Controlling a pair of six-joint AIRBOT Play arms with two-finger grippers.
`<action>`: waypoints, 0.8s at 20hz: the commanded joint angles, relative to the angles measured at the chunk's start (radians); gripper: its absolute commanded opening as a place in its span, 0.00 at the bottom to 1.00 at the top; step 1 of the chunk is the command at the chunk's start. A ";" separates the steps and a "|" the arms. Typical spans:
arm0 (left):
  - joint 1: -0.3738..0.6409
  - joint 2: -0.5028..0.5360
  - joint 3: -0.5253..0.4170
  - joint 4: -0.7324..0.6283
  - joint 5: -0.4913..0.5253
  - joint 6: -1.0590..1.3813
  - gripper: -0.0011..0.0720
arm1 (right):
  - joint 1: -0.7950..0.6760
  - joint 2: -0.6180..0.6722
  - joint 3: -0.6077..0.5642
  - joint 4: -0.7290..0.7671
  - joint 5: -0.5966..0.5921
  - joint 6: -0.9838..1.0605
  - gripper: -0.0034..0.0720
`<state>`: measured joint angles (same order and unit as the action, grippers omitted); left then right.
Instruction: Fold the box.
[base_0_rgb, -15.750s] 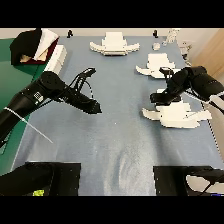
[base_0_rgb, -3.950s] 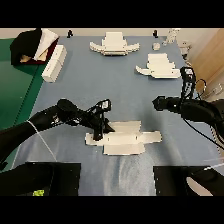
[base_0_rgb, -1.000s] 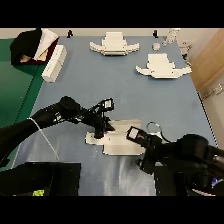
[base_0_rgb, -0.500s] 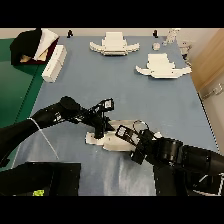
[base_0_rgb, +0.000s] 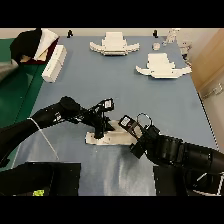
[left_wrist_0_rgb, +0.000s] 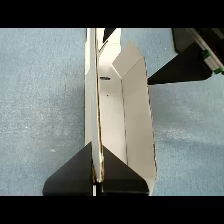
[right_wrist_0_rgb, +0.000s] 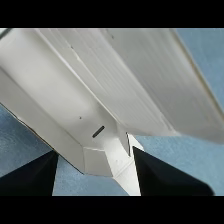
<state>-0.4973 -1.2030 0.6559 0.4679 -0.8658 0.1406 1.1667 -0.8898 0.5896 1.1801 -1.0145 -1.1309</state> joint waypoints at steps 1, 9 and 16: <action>0.000 -0.001 0.000 0.000 0.000 0.000 0.03 | 0.001 0.000 0.011 -0.006 -0.012 0.012 1.00; 0.000 -0.001 0.000 0.000 0.000 0.000 0.03 | -0.237 0.039 -0.051 0.296 0.152 -0.559 1.00; 0.000 -0.001 0.000 0.000 0.000 0.000 0.03 | -0.614 0.043 -0.087 0.821 0.150 -1.392 1.00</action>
